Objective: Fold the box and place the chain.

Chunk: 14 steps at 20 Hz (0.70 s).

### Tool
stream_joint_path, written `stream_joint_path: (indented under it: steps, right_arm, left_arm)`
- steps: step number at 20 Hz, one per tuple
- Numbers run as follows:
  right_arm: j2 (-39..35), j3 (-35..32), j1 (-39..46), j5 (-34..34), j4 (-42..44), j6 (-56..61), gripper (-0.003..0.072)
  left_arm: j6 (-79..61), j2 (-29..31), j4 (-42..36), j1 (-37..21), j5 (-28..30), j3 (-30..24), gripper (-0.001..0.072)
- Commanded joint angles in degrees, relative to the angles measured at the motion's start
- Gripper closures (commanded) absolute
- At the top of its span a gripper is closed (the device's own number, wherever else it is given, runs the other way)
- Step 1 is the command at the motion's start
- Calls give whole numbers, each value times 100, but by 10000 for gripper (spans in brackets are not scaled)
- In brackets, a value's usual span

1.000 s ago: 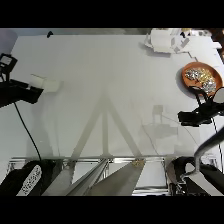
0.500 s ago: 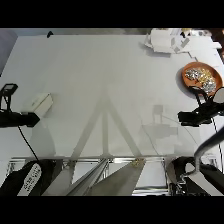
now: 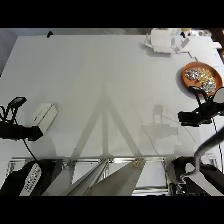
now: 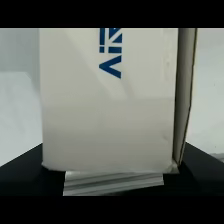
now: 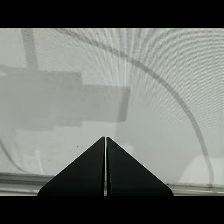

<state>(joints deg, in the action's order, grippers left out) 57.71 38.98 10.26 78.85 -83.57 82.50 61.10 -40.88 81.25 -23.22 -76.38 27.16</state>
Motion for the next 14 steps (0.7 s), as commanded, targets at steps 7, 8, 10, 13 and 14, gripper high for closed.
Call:
stream_joint_path:
  steps: [7,8,10,13,14]
  right_arm:
    - [2,7,4,0,2,2,676]
    - [2,7,4,0,2,2,676]
    - [2,7,4,0,2,2,676]
    - [2,7,4,0,2,2,676]
    - [2,7,4,0,2,2,676]
  left_arm:
    - [195,1239,240,262,0,-11,12]
    - [195,1325,236,334,17,-11,13]
    - [192,1504,238,459,111,-11,13]
    - [195,1703,229,546,157,-11,14]
    - [195,1735,221,546,160,-11,14]
